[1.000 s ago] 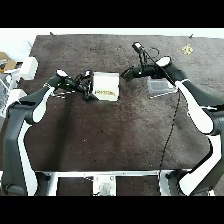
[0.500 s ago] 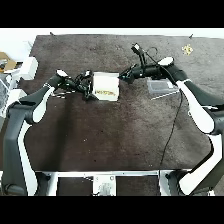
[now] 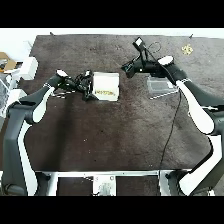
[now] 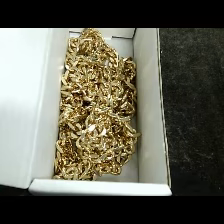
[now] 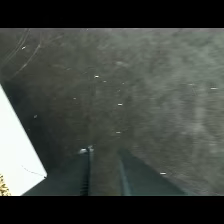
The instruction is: Fold the box and place the chain.
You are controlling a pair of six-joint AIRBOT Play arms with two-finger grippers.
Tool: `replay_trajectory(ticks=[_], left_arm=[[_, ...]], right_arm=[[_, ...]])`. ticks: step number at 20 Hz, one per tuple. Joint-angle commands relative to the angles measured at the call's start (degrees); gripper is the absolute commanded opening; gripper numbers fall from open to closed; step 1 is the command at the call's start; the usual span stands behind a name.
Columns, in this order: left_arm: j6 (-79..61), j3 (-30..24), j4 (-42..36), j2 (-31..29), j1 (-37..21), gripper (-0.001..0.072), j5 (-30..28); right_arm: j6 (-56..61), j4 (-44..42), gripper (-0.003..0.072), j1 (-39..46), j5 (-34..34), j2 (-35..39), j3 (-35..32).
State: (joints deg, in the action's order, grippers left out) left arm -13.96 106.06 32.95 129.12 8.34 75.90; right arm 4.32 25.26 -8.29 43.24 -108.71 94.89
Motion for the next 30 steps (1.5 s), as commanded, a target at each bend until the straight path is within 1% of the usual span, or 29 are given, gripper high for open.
replay_trajectory(ticks=[1,2,3,7,9,10,11,16,20,23,30], left_arm=[[-0.02,0.0,0.02,0.0,0.02,0.0411,-0.04],[0.0,0.0,0.02,0.0,0.02,0.0411,-0.04],[0.0,0.0,0.02,0.0,0.02,0.0411,-0.04],[-0.02,0.0,0.02,0.0,0.02,0.0411,-0.07],[0.0,0.0,0.02,0.0,0.02,0.0411,-0.07],[0.0,0.0,0.02,0.0,0.02,0.0411,-0.07],[0.0,0.0,0.02,0.0,0.02,0.0411,-0.07],[0.0,0.0,0.0,0.0,0.02,0.0411,-0.04],[0.0,0.0,0.0,0.0,0.02,0.0411,-0.04],[-0.02,0.0,0.02,0.0,0.02,0.0411,-0.04],[-0.02,0.0,0.0,0.0,0.02,0.0411,-0.04]], right_arm=[[-6.78,-7.93,0.0238,0.35,8.44,-3.96,0.04],[-8.07,-10.21,0.0292,0.79,11.8,-4.63,0.04],[-8.92,-10.75,0.0346,1.09,14.67,-4.85,0.04],[-8.85,-10.21,0.0345,1.09,22.34,-3.69,0.02],[-8.59,-6.27,0.0344,0.7,22.25,-2.08,-0.2],[-7.63,-2.84,0.0343,0.37,21.22,-1.33,-0.5],[-7.19,-1.44,0.0343,-0.04,19.8,-0.57,-1.73],[-11.96,-1.46,0.0343,-3.15,16.37,0.66,-7.21],[-15.13,-4.7,0.0346,-5.38,16.24,0.7,-7.52],[-15.96,-4.46,0.0348,-6.91,16.5,0.7,-7.52],[-16.81,-4.44,0.0348,-6.91,16.11,-0.5,-7.52]])
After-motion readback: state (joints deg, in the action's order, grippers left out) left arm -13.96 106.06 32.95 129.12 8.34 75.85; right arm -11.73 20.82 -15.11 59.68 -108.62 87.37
